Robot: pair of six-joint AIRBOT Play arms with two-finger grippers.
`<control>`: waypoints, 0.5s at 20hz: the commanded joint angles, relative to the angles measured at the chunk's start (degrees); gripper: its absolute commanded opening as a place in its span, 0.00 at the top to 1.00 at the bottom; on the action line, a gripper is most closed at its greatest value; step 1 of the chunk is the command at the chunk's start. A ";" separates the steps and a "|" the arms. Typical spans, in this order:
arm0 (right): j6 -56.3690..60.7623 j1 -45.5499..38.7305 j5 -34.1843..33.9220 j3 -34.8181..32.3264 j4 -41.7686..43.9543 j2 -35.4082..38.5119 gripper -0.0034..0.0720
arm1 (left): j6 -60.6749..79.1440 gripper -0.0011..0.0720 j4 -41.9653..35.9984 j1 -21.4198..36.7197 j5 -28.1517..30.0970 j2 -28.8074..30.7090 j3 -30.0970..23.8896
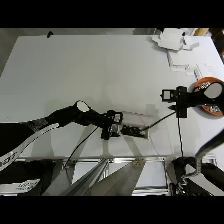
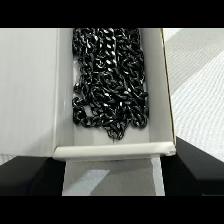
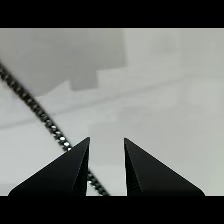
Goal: Fold the box and place the chain.
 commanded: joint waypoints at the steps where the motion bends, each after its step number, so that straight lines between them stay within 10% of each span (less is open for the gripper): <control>1: -0.22 2.54 0.13 0.07 -5.70 -5.31 0.64 | 0.02 0.53 0.02 0.04 0.00 0.02 0.02; 10: -0.96 2.62 2.75 -0.02 -6.14 -9.70 0.64 | 0.02 0.53 0.02 0.04 0.00 0.02 0.02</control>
